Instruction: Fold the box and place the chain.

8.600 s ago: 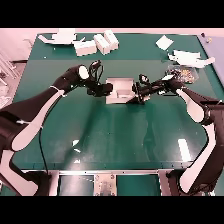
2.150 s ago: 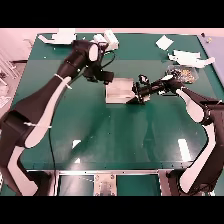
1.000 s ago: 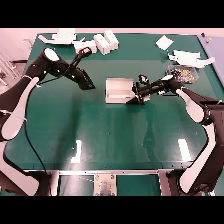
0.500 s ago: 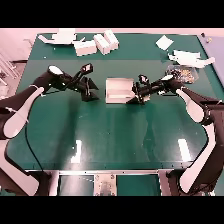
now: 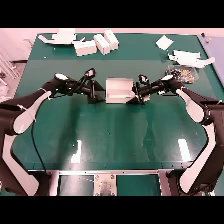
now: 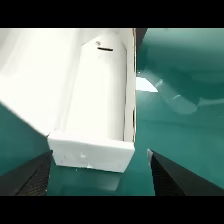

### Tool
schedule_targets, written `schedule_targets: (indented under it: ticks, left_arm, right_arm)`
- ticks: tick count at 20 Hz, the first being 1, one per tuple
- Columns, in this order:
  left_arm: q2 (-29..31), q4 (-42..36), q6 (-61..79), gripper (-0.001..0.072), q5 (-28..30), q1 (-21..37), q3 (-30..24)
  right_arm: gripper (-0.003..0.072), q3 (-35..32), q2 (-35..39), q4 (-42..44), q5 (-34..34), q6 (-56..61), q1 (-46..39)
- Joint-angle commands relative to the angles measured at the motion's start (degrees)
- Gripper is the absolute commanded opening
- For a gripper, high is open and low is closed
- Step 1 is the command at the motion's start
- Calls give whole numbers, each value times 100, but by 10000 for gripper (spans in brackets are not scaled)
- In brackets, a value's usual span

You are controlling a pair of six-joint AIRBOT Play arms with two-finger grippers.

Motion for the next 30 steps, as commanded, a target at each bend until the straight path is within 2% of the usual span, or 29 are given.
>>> schedule_targets:
  ticks: [1, 9, 24, 30]
  left_arm:
    - [-33, -76, 404, 676, 417, -184, -4]
    - [-42, -39, 662, 675, 997, -201, -4]
    - [-776, -555, 765, 676, 70, -214, 570]
    - [-837, -555, 811, 675, -42, -219, 610]
  right_arm:
    - [495, 2, 0, 0, 2, 2, 4]
    - [495, 2, 0, 0, 4, 2, 4]
    - [495, 2, 0, 0, 4, 2, 4]
    - [495, 2, 0, -2, 4, 2, 4]
